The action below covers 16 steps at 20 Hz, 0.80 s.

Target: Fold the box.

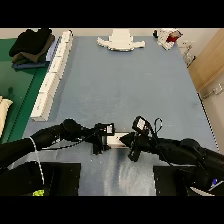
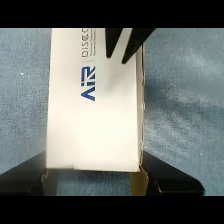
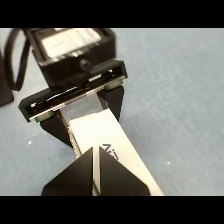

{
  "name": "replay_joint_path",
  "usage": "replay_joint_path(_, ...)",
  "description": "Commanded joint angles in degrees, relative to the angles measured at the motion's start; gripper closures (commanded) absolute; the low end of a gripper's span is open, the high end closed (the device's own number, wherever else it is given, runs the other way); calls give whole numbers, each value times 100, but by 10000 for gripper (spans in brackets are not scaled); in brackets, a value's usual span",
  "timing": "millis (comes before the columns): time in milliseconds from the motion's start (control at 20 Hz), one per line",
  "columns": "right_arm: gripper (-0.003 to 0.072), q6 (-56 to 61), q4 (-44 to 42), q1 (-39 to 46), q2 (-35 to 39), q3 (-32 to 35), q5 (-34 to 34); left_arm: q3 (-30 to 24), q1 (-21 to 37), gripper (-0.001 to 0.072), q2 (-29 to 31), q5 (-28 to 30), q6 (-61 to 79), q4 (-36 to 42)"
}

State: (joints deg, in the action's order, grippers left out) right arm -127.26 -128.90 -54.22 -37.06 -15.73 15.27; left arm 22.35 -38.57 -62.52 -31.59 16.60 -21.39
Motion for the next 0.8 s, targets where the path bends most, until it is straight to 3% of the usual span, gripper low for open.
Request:
replay_joint_path(0,623,691,-247,-385,87,546,-1108,2,-2,246,4,-2,2,-2)
replay_joint_path(400,679,789,-249,-483,-699,605,-979,2,-2,246,4,-4,2,-2)
replay_joint_path(750,679,787,-243,-483,-721,603,-922,2,-2,246,4,-2,4,-2)
